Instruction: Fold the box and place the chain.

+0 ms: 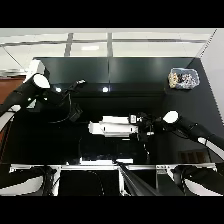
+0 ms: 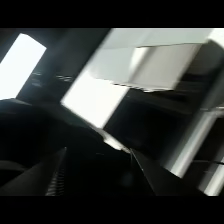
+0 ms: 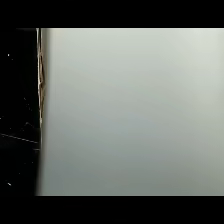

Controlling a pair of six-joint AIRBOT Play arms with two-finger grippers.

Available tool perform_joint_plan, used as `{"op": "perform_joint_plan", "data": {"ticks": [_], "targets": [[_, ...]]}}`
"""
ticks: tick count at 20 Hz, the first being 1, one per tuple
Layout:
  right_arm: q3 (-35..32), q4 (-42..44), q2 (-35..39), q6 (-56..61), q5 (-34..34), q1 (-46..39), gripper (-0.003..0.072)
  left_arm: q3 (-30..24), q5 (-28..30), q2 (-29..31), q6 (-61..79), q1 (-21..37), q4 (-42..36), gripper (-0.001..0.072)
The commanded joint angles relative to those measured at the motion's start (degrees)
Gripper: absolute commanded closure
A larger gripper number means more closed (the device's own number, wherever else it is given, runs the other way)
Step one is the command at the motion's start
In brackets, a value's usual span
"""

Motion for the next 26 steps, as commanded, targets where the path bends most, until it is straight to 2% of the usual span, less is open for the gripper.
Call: {"op": "perform_joint_plan", "data": {"ticks": [1,2,3,4,5,6,9,12,14,15,17,22,24,26], "targets": [[0.02,-0.79,-0.09,-1.88,-0.46,0.07,0.0213,-2.67,-7.54,-0.39,-4.17,0.22,-11.37,0.0502],[0.02,-0.81,-0.11,-1.53,-0.44,0.07,0.0214,-3.69,-7.52,-0.61,-1.86,-1.03,-13.99,0.0684],[0.02,-0.81,-0.13,-1.36,-0.46,0.07,0.0214,-4.72,-7.13,-0.7,0.09,-2.54,-16.79,0.0684],[0.02,-0.81,-0.13,-1.33,-0.44,0.07,0.0301,-5.57,-5.79,-0.68,1.62,-4.11,-19.23,0.0684],[0.02,-0.83,-0.13,-1.33,-0.22,0.07,0.0512,-5.9,-3.67,-0.7,2.1,-5.73,-20.37,0.0685],[0.02,-0.81,-0.13,-1.31,-0.22,0.07,0.0621,-5.97,-0.15,-0.7,2.12,-7.39,-20.37,0.0685],[0.02,-0.83,-0.11,-0.22,-0.26,0.04,0.0618,-5.99,12.13,-0.68,7.19,-10.45,-21.11,0.0685],[0.02,-0.83,-0.11,-0.28,-0.59,0.07,0.0618,-5.99,26.6,-0.74,8.5,-11.06,-20.52,0.0685],[0.02,-0.83,-0.11,-0.28,-0.5,0.07,0.0619,-5.99,33.62,-1.09,8.5,-11.08,-20.2,0.0685],[0.02,-0.83,-0.11,-0.28,-0.52,0.07,0.0619,-5.99,35.26,-1.53,8.5,-11.08,-19.37,0.0685],[0.02,-0.83,-0.11,-0.28,-0.5,0.07,0.0619,-5.99,35.3,-2.71,8.44,-11.08,-16.46,0.0684],[0.02,-0.83,-0.11,-0.28,-0.5,0.07,0.0618,-5.95,27.98,-5.6,8.44,-10.93,-13.97,0.0685],[0.02,-0.83,-0.11,-0.28,-0.5,0.07,0.0619,-4.81,25.94,-3.3,3.82,-9.25,-10.54,0.0688],[0.02,-0.83,-0.11,-0.28,-0.5,0.07,0.0618,-4.28,25.97,3.52,-1.46,-5.79,-5.2,0.0688]]}}
